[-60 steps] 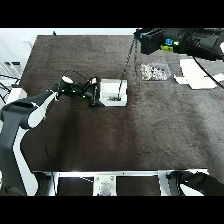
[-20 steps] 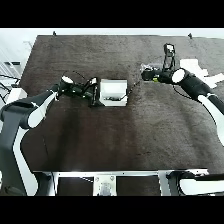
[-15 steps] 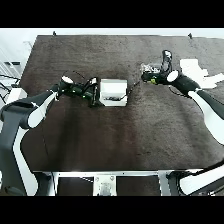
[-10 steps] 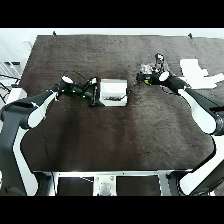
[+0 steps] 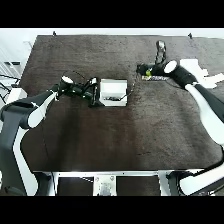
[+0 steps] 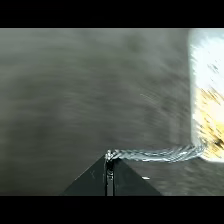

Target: Fold the box and place the chain.

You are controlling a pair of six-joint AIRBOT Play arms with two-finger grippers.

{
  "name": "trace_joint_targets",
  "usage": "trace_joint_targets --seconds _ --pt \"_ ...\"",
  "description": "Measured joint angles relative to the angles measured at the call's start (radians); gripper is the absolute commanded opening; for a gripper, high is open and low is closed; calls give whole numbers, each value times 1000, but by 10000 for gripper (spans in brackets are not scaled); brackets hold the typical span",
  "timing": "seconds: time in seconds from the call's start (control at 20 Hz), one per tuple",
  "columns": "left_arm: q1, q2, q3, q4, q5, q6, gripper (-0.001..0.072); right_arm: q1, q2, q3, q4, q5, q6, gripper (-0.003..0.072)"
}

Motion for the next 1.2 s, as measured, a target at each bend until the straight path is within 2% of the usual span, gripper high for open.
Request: trace_joint_targets --seconds 0.3,0.45,0.7,0.9,1.2 --pt "0 0 0 0 0 0 407 50 304 0 -39 196 -47 13" --pt "0 0 0 0 0 0 407 97 370 0 -43 271 -53 13" --pt "0 0 0 0 0 0 406 201 403 -4 -49 368 -60 13" --pt "0 0 0 0 0 0 407 269 409 -53 -48 348 -70 13" --pt "0 0 0 0 0 0 407 322 379 -256 -47 116 -77 12"
